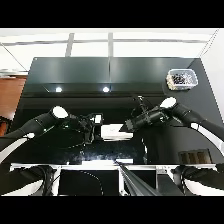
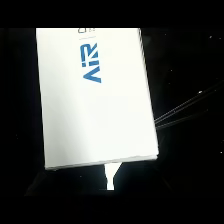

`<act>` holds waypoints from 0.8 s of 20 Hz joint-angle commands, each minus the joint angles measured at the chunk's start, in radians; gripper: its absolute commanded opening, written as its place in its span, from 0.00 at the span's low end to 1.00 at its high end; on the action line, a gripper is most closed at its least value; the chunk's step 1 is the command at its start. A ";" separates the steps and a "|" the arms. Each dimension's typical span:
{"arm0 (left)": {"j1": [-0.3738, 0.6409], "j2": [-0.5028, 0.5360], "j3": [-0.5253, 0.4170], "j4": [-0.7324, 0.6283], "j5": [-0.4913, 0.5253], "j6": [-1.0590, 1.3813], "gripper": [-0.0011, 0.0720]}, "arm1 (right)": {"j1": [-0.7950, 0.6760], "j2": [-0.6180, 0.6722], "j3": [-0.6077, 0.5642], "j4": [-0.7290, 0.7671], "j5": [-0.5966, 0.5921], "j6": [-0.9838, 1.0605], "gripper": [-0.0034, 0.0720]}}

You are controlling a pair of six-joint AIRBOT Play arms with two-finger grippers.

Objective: Fold the box and place the chain.

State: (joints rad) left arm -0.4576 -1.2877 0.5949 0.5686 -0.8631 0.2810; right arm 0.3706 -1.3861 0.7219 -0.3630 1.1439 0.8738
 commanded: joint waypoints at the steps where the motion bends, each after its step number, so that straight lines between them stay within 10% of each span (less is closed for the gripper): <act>1: 0.000 0.000 0.001 -0.004 0.000 0.000 0.50 | 0.007 -0.037 -0.004 -0.022 -0.031 0.018 0.06; 10: 0.001 0.001 0.001 -0.004 -0.001 -0.001 0.52 | -0.008 -0.013 0.019 -0.002 0.046 0.018 0.06; 15: 0.065 0.032 0.016 0.016 -0.039 -0.106 0.60 | -0.211 0.223 0.076 -0.011 0.159 0.123 0.06; 16: 0.075 0.052 0.017 0.041 -0.062 -0.108 0.81 | -0.267 0.274 0.076 -0.013 0.164 0.129 0.06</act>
State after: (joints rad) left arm -0.4133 -1.2648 0.6044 0.5747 -0.8776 0.2226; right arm 0.2184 -1.2316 0.7826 -0.3843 1.2522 0.9546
